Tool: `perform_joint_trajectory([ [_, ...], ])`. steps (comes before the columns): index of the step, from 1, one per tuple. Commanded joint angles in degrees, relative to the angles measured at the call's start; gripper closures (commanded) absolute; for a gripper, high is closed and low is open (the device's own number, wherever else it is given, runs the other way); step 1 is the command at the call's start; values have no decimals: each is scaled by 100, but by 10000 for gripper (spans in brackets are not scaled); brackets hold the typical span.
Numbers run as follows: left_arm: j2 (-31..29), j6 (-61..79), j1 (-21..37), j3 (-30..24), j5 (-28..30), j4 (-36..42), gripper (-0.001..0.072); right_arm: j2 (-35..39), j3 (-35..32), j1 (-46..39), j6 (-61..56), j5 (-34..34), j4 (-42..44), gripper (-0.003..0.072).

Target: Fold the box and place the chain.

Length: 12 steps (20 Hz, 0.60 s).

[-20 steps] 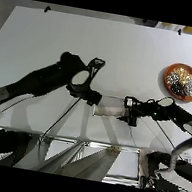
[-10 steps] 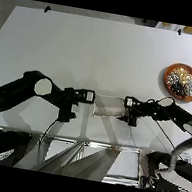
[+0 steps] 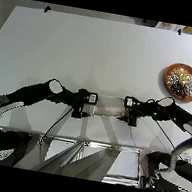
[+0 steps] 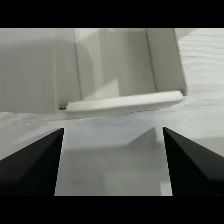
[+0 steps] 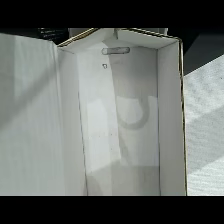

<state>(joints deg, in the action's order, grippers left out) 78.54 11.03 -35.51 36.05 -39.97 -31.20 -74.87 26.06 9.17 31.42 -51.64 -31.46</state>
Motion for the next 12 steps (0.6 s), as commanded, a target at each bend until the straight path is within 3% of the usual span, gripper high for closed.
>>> perform_joint_trajectory([
  [1, 286, 433, 7, 103, 98, 584, 7, 0, 2, -2, -2, 0, 0, 251],
  [12, 306, 933, -2, 103, -308, 717, 3, 0, 0, 0, -2, 0, 0, 251],
])
